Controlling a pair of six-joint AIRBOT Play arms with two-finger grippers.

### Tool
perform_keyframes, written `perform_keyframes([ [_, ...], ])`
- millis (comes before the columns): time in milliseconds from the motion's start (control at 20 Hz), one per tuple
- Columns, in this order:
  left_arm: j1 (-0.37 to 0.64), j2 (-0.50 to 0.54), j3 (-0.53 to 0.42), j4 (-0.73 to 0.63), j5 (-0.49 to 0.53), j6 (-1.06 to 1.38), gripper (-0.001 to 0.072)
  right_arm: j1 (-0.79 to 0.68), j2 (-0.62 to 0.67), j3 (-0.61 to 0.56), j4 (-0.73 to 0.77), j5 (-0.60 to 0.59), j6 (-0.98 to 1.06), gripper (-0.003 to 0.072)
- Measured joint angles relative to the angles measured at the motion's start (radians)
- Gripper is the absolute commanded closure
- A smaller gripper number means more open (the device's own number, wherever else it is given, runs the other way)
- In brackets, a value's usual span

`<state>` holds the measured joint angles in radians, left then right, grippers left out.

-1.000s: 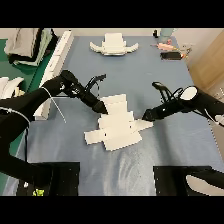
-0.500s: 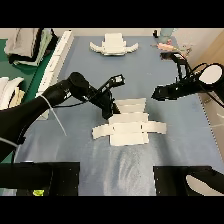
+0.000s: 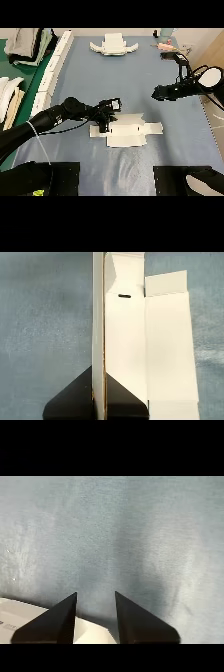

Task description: Fold the box.

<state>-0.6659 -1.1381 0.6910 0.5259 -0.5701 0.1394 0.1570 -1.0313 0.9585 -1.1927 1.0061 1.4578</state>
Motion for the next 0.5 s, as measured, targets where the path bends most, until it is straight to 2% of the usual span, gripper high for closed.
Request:
perform_keyframes([
  [500,-0.007,0.004,-0.032,-0.007,-0.008,-0.018,0.0699,0.0,0.0,-0.028,0.019,-0.045,0.0,0.0332],
])
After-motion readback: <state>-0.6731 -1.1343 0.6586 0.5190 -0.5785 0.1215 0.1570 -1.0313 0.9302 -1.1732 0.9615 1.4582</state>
